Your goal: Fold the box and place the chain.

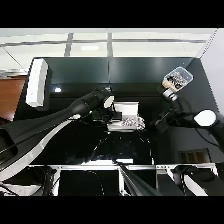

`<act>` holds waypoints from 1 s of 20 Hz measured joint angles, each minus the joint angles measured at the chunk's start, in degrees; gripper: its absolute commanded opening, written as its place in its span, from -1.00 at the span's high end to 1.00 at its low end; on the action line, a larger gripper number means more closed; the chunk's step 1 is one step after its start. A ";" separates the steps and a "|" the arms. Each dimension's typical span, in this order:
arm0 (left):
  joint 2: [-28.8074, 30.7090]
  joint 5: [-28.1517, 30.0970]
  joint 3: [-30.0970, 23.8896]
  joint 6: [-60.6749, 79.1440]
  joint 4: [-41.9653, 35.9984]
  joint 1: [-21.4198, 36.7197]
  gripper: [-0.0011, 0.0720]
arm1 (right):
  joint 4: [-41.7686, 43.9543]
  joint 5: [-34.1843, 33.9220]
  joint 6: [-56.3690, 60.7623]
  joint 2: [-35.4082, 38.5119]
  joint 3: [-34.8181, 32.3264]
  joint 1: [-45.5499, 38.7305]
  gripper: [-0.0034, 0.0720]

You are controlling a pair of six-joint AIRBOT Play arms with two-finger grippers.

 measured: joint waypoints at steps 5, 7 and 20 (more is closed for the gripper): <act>0.00 0.00 0.00 0.00 0.00 0.00 0.91 | 11.45 -3.54 -29.22 -9.38 -0.70 2.14 -0.98; 0.00 -0.02 0.00 0.00 -0.02 0.00 0.90 | 13.51 -4.24 -35.26 -11.82 -0.59 2.45 -0.98; 0.00 -0.02 0.00 0.02 -0.02 0.00 0.90 | 19.63 -9.51 -44.48 -16.61 -0.52 2.71 0.87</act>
